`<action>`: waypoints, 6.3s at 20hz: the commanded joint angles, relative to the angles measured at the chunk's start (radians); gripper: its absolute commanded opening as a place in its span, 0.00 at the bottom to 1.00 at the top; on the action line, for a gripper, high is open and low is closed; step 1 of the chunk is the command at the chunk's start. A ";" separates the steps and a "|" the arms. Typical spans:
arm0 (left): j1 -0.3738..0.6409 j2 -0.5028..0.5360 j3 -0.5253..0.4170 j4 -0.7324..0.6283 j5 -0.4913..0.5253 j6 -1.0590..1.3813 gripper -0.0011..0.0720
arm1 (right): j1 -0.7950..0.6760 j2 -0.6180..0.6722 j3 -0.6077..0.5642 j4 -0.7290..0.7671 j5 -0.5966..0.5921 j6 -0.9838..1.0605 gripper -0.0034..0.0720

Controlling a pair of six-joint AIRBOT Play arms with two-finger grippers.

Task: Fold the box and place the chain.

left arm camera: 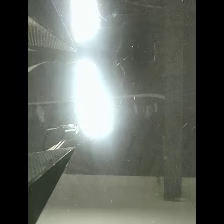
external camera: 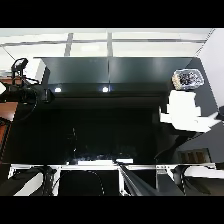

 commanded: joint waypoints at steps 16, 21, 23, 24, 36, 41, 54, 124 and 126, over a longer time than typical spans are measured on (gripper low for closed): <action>-0.029 -0.029 -0.003 -0.275 0.012 -0.005 0.98 | 0.379 0.573 -0.761 1.056 -0.252 -0.369 0.06; -0.158 -0.113 -0.046 -0.415 0.145 0.016 0.98 | 0.622 0.586 -0.864 1.107 -0.430 -0.397 0.06; -0.167 -0.202 -0.019 -0.578 0.068 0.148 0.98 | 0.670 0.586 -0.864 1.106 -0.511 -0.406 0.06; -0.166 -0.248 -0.006 -0.674 0.034 0.224 0.98 | 0.669 0.586 -0.864 1.107 -0.514 -0.406 0.06; -0.208 -0.476 0.004 -0.821 0.021 0.411 0.98 | 0.669 0.586 -0.850 1.089 -0.509 -0.425 0.06; -0.223 -0.573 0.055 -0.929 -0.039 0.546 0.98 | 0.669 0.586 -0.850 1.089 -0.475 -0.425 0.06; -0.298 -0.804 0.264 -0.916 -0.458 0.733 0.91 | 0.669 0.586 -0.850 1.089 -0.470 -0.424 0.06; -0.565 -0.526 0.104 -0.546 0.061 1.354 0.05 | 1.200 0.442 -0.771 0.557 -0.572 -0.898 0.99; -0.565 -0.526 0.104 -0.546 0.060 1.354 0.05 | 1.221 0.437 -0.770 0.558 -0.575 -0.903 0.99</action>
